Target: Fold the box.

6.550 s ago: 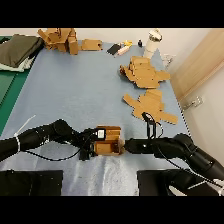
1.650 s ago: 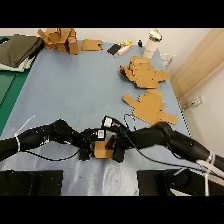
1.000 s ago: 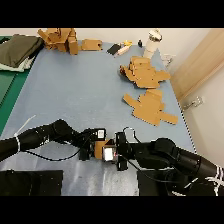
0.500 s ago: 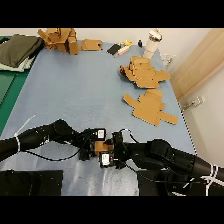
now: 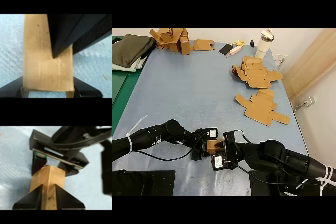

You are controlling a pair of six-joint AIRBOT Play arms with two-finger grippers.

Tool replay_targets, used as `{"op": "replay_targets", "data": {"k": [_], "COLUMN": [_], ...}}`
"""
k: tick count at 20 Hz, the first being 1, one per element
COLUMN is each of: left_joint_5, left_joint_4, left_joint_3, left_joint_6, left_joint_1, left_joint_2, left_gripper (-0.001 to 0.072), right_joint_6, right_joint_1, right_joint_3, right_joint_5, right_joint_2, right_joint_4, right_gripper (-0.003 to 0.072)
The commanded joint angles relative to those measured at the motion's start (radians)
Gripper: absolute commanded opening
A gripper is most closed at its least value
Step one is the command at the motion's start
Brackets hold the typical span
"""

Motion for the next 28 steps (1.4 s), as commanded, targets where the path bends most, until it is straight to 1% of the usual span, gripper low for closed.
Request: {"op": "replay_targets", "data": {"k": [1, 4, 7, 11, 14, 18, 22, 24, 25, 26, 28], "left_joint_5": [0.0, 0.0, 0.0, 0.0, -0.001, 0.0, 0.0, 0.0, 0.0, 0.0, 0.0], "left_joint_4": [0.002, 0.002, 0.002, 0.002, 0.002, 0.002, 0.002, 0.002, 0.002, 0.002, 0.002], "left_joint_3": [0.0, 0.0, 0.0, 0.0, 0.0, 0.0, 0.0, 0.0, 0.0, 0.0, 0.0], "left_joint_6": [0.004, 0.004, 0.004, 0.004, 0.004, 0.004, 0.004, 0.004, 0.004, 0.004, 0.004], "left_joint_1": [0.0, 0.0, 0.0, 0.0, 0.0, 0.0, 0.0, 0.0, 0.0, 0.0, 0.0], "left_joint_2": [0.001, 0.001, 0.001, 0.001, 0.001, 0.001, 0.001, 0.001, 0.001, 0.001, 0.001], "left_gripper": [0.0363, 0.0363, 0.0363, 0.0363, 0.0363, 0.0363, 0.0363, 0.0363, 0.0363, 0.0363, 0.0363], "right_joint_6": [0.045, 0.045, 0.045, 0.05, 0.049, 0.049, 0.049, 0.054, 0.101, 0.206, 0.562], "right_joint_1": [0.0, 0.0, 0.0, 0.0, 0.004, 0.034, 0.037, 0.037, 0.036, 0.036, 0.036], "right_joint_3": [0.002, 0.002, 0.001, 0.001, 0.001, -0.001, -0.014, -0.006, 0.011, 0.04, 0.072], "right_joint_5": [0.004, 0.003, 0.003, 0.003, 0.002, -0.013, -0.036, -0.039, -0.052, -0.094, -0.183], "right_joint_2": [0.032, 0.06, 0.06, 0.021, -0.001, -0.003, -0.018, -0.005, 0.021, 0.058, 0.125], "right_joint_4": [-0.067, -0.067, -0.067, -0.063, -0.014, 0.013, 0.044, 0.046, 0.048, 0.077, 0.189], "right_gripper": [0.0221, 0.022, 0.022, 0.022, 0.0219, 0.022, 0.022, 0.0224, 0.0226, 0.0226, 0.0221]}}
